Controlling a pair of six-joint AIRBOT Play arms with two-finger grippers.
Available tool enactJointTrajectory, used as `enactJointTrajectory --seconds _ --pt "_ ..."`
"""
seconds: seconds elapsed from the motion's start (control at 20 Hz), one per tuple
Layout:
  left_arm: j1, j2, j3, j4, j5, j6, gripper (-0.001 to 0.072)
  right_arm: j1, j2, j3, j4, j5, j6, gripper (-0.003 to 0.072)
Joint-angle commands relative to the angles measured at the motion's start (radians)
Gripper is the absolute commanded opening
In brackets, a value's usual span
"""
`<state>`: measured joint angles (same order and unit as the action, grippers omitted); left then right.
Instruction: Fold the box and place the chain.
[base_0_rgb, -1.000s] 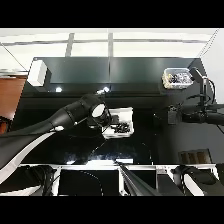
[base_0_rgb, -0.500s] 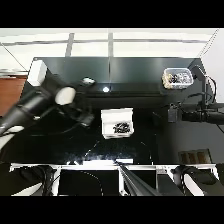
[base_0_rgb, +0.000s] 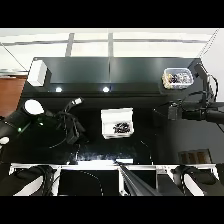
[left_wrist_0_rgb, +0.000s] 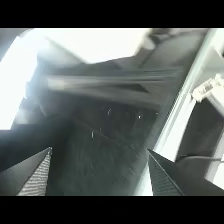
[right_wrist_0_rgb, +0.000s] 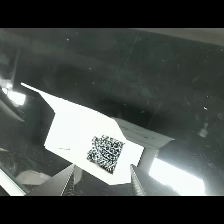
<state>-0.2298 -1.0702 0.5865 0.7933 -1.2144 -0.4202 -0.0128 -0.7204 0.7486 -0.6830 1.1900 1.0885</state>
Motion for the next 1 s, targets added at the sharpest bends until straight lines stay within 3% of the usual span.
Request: enactJointTrajectory --seconds 0.0,0.1,0.15,0.4,0.55,0.95 --pt "-0.066 0.002 -0.082 -0.115 0.246 0.476 0.0711 0.000 0.001 0.000 -0.002 -0.005 0.015 0.0418" --pt "-0.150 -0.015 -0.081 -0.087 0.443 0.494 0.0711 0.000 0.001 0.000 -0.002 -0.008 0.016 0.0418" --pt "-0.180 -0.043 -0.063 -0.056 0.464 0.500 0.0710 0.000 0.001 0.000 -0.002 -0.016 0.016 0.0418" --pt "-0.219 -0.171 -0.023 -0.092 0.447 0.555 0.0711 0.000 0.001 -0.002 -0.003 -0.043 0.019 0.0418" --pt "-0.219 -0.175 -0.021 -0.194 0.449 0.601 0.0711 0.000 0.001 -0.002 -0.003 -0.043 0.019 0.0418" --pt "-0.251 -0.201 -0.020 -0.249 0.479 0.601 0.0712 0.000 0.001 -0.002 -0.010 -0.046 0.018 0.0418"
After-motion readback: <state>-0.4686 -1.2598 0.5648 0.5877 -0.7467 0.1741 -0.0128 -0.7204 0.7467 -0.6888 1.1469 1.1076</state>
